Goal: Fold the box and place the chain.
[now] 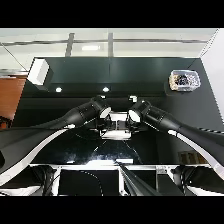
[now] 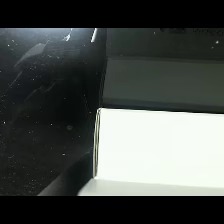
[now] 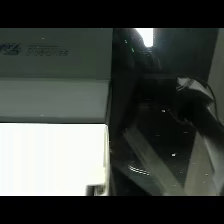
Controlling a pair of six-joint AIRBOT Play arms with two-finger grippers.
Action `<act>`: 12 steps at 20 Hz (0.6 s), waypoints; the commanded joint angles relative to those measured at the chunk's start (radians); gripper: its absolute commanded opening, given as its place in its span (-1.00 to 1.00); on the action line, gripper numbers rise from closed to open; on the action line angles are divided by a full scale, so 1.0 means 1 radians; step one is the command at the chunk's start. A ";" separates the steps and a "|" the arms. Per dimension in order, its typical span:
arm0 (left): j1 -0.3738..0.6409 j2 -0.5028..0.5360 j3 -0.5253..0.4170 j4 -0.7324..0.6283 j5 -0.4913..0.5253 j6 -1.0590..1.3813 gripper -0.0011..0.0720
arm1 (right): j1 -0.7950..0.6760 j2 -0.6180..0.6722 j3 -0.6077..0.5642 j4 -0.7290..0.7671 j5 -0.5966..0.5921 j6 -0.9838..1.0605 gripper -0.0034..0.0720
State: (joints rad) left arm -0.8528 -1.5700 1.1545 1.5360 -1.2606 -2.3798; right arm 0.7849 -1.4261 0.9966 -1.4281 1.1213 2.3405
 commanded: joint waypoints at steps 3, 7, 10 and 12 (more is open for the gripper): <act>0.001 0.000 0.000 0.000 0.003 0.001 -0.89 | 0.000 0.000 0.000 0.002 -0.007 0.000 -0.89; 0.001 -0.001 0.000 0.000 0.003 0.001 -0.89 | 0.000 0.001 0.000 0.002 -0.010 0.000 -0.75; 0.001 -0.001 0.000 0.002 0.003 0.001 -0.89 | 0.000 0.018 0.000 -0.006 0.004 0.000 -0.17; 0.001 -0.001 0.000 0.001 0.003 0.001 -0.89 | -0.001 0.048 0.000 -0.027 0.003 0.000 -0.17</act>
State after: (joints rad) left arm -0.8528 -1.5703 1.1545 1.5364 -1.2591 -2.3795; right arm 0.7845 -1.4044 0.9966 -1.4349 1.1213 2.3409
